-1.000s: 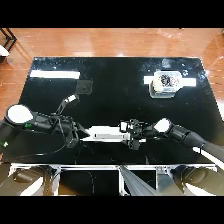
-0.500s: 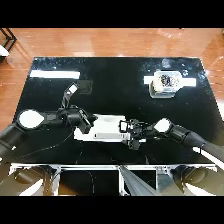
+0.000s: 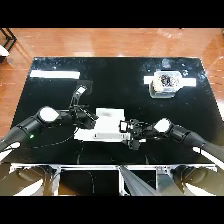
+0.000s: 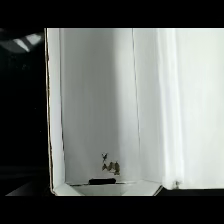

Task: Fold the box and place the chain.

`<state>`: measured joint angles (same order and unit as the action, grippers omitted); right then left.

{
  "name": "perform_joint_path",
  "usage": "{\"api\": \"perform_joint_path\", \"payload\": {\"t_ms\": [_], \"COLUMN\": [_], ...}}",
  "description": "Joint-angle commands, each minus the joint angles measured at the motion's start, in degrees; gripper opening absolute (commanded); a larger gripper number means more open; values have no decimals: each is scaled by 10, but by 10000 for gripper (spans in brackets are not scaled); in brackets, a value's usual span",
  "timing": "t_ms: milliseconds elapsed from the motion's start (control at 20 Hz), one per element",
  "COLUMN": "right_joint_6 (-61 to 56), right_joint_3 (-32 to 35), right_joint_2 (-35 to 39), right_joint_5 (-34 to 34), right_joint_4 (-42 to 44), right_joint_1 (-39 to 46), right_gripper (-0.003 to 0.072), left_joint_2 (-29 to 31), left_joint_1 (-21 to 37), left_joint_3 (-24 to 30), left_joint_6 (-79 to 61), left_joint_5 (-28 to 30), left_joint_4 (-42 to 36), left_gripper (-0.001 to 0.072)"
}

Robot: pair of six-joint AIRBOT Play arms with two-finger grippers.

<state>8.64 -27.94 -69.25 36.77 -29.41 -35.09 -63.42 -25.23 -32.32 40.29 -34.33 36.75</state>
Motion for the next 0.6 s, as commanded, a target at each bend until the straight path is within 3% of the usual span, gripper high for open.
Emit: {"api": "perform_joint_path", "payload": {"t_ms": [0,150,300,550], "right_joint_6": [0,0,0,0], "right_joint_3": [0,0,0,0], "right_joint_2": [0,0,0,0], "right_joint_5": [0,0,0,0], "right_joint_4": [0,0,0,0], "right_joint_1": [0,0,0,0], "right_gripper": [299,299,299,299], "left_joint_2": [-15,-4,52,170], "left_joint_1": [-6,-7,11,98], "left_joint_3": [0,-4,-5,-4], "left_joint_6": [0,0,12,15], "left_joint_5": [9,7,-13,-202], "left_joint_4": [3,37,102,183], "left_gripper": [22,22,22,35]}}
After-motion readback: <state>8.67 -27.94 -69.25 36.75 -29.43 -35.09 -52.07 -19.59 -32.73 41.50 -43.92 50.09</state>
